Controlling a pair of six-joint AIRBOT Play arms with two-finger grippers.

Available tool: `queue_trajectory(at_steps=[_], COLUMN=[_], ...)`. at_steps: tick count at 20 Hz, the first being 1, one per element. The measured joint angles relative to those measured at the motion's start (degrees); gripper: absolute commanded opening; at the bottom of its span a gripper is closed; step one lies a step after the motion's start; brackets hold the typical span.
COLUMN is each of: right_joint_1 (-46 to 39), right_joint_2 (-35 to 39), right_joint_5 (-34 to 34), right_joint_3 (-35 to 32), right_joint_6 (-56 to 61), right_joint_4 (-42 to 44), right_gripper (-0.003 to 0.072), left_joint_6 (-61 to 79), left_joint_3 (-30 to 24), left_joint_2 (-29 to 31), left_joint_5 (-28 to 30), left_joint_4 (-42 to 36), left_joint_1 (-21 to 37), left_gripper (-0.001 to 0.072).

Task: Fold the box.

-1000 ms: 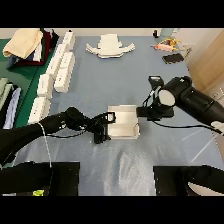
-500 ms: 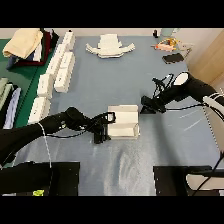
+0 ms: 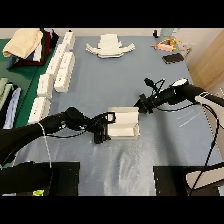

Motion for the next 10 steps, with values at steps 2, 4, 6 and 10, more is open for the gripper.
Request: queue_trajectory(at_steps=[2, 4, 6, 10], right_joint_1=[1.4, 3.8, 6.7, 12.5], right_joint_2=[0.8, 2.3, 4.8, 13.5], right_joint_5=[1.3, 2.0, 1.6, -6.6], right_joint_3=[-0.2, -0.4, -1.3, -6.7], right_joint_6=[-1.9, -3.5, -5.3, -9.7], right_joint_4=[-0.4, -2.6, -4.7, -8.2], right_gripper=[0.0005, 0.0005, 0.0005, 0.0005], left_joint_6=[0.0, 0.0, 0.0, 0.0], left_joint_3=[0.0, 0.0, 0.0, 0.0], left_joint_2=[0.0, 0.0, 0.0, 0.0], left_joint_5=[0.0, 0.0, 0.0, 0.0], left_joint_4=[0.0, 0.0, 0.0, 0.0], left_joint_1=[0.0, 0.0, 0.0, 0.0], left_gripper=[0.0502, 0.0502, 0.0502, 0.0503])
